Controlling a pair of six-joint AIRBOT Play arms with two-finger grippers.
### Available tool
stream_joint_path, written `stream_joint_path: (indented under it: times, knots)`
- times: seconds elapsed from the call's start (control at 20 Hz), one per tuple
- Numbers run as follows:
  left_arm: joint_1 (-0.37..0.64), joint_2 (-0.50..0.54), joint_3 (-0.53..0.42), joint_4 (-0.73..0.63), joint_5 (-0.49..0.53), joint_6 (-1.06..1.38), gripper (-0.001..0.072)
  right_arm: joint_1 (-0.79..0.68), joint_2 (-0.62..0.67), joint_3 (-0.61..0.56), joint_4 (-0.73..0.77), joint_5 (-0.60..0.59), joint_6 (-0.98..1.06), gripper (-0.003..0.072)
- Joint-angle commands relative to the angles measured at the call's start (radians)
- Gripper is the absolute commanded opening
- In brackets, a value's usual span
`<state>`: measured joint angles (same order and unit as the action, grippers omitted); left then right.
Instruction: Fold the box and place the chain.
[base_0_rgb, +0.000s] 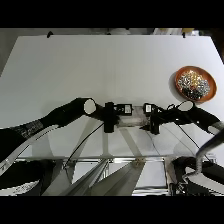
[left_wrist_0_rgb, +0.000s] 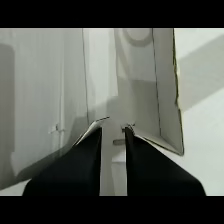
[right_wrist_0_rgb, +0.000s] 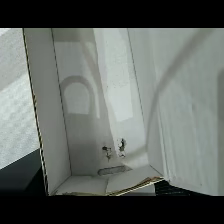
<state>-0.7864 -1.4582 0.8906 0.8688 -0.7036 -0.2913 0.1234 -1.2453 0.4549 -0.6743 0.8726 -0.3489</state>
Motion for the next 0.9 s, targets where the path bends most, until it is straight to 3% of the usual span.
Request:
stream_joint_path:
  times: [0.0, 0.05, 0.2, 0.55, 0.6, 0.7, 0.85]
  knots:
    - [-0.013, -0.016, 0.0, -0.031, 0.026, -0.011, 0.0174, 0.0, 0.001, 0.0, 0.0, 0.0, 0.0, 0.0459]
    - [-0.016, -0.021, 0.0, -0.036, 0.027, -0.029, 0.0281, 0.0, 0.001, 0.0, 0.0, 0.0, 0.0, 0.0459]
    - [-0.019, -0.023, 0.0, -0.046, 0.023, -0.074, 0.0353, 0.0, 0.001, 0.0, 0.0, 0.0, 0.0, 0.0459]
    - [-0.013, 0.009, 0.001, -0.019, -0.03, -0.201, 0.0343, 0.0, 0.001, 0.0, 0.0, 0.0, 0.0, 0.0459]
    - [-0.008, 0.031, 0.001, 0.001, -0.066, -0.235, 0.0288, 0.0, 0.001, 0.0, 0.0, 0.0, 0.0, 0.0459]
    - [0.012, 0.08, 0.001, 0.063, -0.17, -0.338, 0.0001, 0.0, 0.001, 0.0, 0.0, 0.0, 0.0, 0.0459]
    - [0.06, 0.146, 0.001, 0.185, -0.296, -0.64, 0.0002, 0.0, 0.001, 0.0, 0.0, 0.0, 0.0, 0.0459]
